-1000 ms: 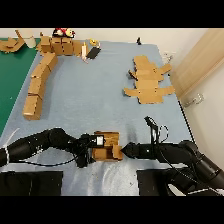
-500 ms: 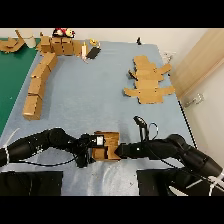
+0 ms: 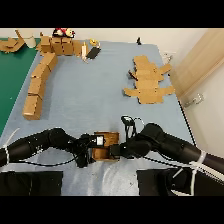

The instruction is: Fold the box.

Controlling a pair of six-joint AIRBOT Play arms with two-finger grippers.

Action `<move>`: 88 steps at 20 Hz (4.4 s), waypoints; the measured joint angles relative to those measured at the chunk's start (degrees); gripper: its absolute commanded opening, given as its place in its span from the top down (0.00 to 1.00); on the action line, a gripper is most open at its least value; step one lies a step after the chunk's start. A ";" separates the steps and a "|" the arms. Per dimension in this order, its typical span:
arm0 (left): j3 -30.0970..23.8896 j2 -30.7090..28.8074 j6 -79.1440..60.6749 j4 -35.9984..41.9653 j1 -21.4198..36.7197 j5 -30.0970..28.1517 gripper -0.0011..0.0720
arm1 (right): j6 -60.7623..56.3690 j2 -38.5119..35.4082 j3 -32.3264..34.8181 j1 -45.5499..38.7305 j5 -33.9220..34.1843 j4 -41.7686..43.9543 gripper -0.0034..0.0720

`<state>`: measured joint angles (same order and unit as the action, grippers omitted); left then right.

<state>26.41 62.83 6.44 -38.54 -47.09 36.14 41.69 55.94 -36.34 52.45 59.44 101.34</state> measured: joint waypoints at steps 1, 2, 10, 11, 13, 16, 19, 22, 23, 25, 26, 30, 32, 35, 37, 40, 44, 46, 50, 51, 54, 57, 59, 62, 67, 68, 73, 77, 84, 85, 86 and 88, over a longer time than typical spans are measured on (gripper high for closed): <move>0.02 0.00 0.00 0.00 0.00 -0.02 0.48 | -2.03 1.75 -1.25 0.83 1.20 -0.74 0.48; 0.02 0.00 0.00 0.00 0.00 0.00 0.48 | -3.96 3.48 -2.43 1.60 2.19 -1.25 0.48; 0.02 0.00 -0.02 0.00 0.00 -0.02 0.48 | -12.72 14.14 -9.99 5.09 7.61 -3.23 0.48; 0.02 0.00 0.00 0.00 0.00 0.00 0.48 | -13.14 14.64 -10.36 5.18 8.22 -3.52 0.48; 0.00 0.00 0.00 0.00 0.00 0.00 0.48 | -13.79 15.19 -10.82 5.29 9.86 -4.37 0.59; 0.00 0.00 0.00 0.00 0.00 0.00 0.48 | -14.36 15.58 -11.13 5.31 12.15 -5.55 0.76; 0.00 0.00 0.00 0.00 0.00 0.00 0.48 | -14.53 15.72 -11.26 5.42 13.16 -6.51 0.89; 0.02 0.00 -0.02 -0.02 0.00 -0.02 0.48 | -14.49 15.76 -11.32 5.42 13.22 -6.84 0.95; 0.00 0.00 -0.02 0.00 0.00 -0.02 0.48 | -14.43 15.76 -11.32 5.42 13.27 -6.91 0.95; 0.00 0.00 0.07 0.02 0.00 -0.02 0.48 | -14.23 15.74 -11.32 5.42 13.33 -7.15 0.69; 0.00 0.00 0.07 0.02 0.00 -0.02 0.48 | -14.16 15.69 -11.28 5.44 13.92 -7.56 0.53; 0.00 0.00 0.04 0.02 0.00 -0.02 0.48 | -13.75 13.70 -11.28 5.42 13.68 -7.37 0.33; 0.00 0.00 0.04 0.02 0.00 -0.02 0.48 | -13.81 11.74 -11.26 5.42 13.62 -6.67 0.34; 0.00 0.00 0.02 0.02 0.00 -0.02 0.48 | -14.95 7.74 -11.26 5.42 13.68 -5.77 0.39; 0.02 0.00 0.02 0.02 0.00 -0.02 0.48 | -16.33 4.74 -11.26 5.42 14.62 -5.77 0.50; 0.02 0.00 0.02 0.02 0.00 -0.02 0.48 | -18.43 1.29 -11.26 5.03 17.09 -7.43 0.88; 0.00 0.00 0.02 0.02 0.00 -0.02 0.48 | -16.39 -0.42 -10.45 0.02 20.20 -9.42 0.95; 0.00 0.00 0.02 0.02 0.00 -0.02 0.48 | -9.81 -0.63 -9.16 -6.56 18.84 -8.72 0.95; 0.00 0.00 0.02 0.02 0.00 -0.02 0.48 | 16.90 1.18 -5.75 -26.10 7.15 6.34 0.95; 0.00 0.00 0.02 0.02 0.00 -0.02 0.48 | 25.94 2.75 -5.29 -30.75 5.14 13.44 0.95; 0.00 0.00 0.00 0.02 0.00 -0.02 0.48 | 49.86 9.31 -4.98 -39.06 4.26 31.69 0.95; 0.00 0.00 0.00 0.00 0.00 -0.02 0.48 | 68.78 15.50 -5.05 -40.48 9.14 44.85 0.95; 0.02 0.00 0.00 0.00 0.00 -0.02 0.48 | 76.85 17.51 -5.05 -39.10 11.85 49.35 0.95; 0.02 0.00 0.00 0.00 0.00 0.00 0.48 | 83.87 18.49 -4.61 -35.95 15.02 52.78 0.95; 0.00 0.00 0.00 0.00 0.00 -0.02 0.48 | 90.84 9.31 1.92 -28.37 9.38 53.59 0.95; 0.00 0.00 0.00 0.00 0.00 0.00 0.48 | 91.56 5.97 3.91 -26.27 6.12 52.57 0.95; 0.00 0.00 0.00 0.00 0.00 -0.02 0.48 | 92.76 -7.76 10.40 -16.20 -9.18 44.26 0.95; 0.00 0.00 0.00 0.00 0.00 -0.02 0.48 | 88.11 -13.90 12.72 -7.48 -18.73 33.22 0.94; 0.00 0.00 0.02 0.00 0.00 -0.02 0.48 | 74.10 -21.07 14.82 6.80 -28.33 7.61 0.60; 0.00 0.00 0.02 0.00 0.00 -0.02 0.48 | 73.18 -21.46 14.88 7.89 -28.79 4.74 0.47; 0.00 0.00 0.00 0.00 0.00 -0.02 0.48 | 72.35 -21.70 14.95 8.74 -28.96 2.34 0.45; 0.00 0.00 0.00 0.00 0.00 -0.02 0.48 | 71.25 -21.79 15.04 9.75 -29.11 -0.94 0.45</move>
<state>26.41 62.83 6.44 -38.54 -47.09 36.12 112.95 34.15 -21.30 62.19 30.33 100.40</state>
